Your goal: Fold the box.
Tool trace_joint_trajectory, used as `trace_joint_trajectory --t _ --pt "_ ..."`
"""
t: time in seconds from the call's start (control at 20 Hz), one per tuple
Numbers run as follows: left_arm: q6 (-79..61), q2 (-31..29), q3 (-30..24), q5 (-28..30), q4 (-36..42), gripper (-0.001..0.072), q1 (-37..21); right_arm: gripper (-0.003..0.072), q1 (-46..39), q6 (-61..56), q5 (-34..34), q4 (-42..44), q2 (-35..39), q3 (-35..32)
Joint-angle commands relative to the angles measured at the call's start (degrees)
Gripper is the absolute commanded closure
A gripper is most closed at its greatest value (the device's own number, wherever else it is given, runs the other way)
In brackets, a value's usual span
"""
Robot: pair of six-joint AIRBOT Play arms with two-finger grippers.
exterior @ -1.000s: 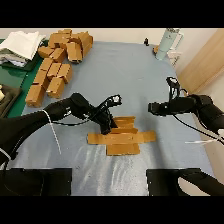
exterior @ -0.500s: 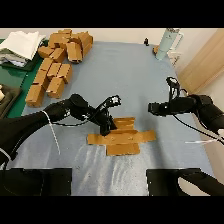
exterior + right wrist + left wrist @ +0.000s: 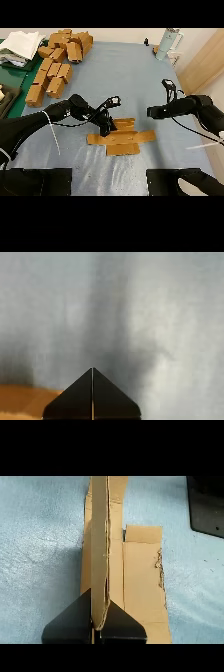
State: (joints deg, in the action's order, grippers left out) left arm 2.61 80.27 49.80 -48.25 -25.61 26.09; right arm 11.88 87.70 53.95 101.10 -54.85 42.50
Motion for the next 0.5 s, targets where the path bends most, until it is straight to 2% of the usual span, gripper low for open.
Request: trace_joint_trajectory --t 0.0,0.2,0.4,0.45 --pt "0.0 0.0 0.0 -0.2 0.0 0.0697 0.0 0.0682 7.5 1.3 11.3 -1.6 5.0 0.0" --pt "0.0 0.0 0.0 -0.3 0.0 0.0697 0.0 0.0682 21.9 -5.3 17.4 -10.8 14.7 -0.9" --pt "0.0 0.0 0.0 -0.3 0.0 0.0697 0.0 0.0679 37.9 -3.2 14.7 -10.9 22.8 -10.0" --pt "0.0 0.0 0.0 -0.3 0.0 0.0697 0.0 0.0615 41.4 0.4 12.8 -10.9 23.0 -12.6"
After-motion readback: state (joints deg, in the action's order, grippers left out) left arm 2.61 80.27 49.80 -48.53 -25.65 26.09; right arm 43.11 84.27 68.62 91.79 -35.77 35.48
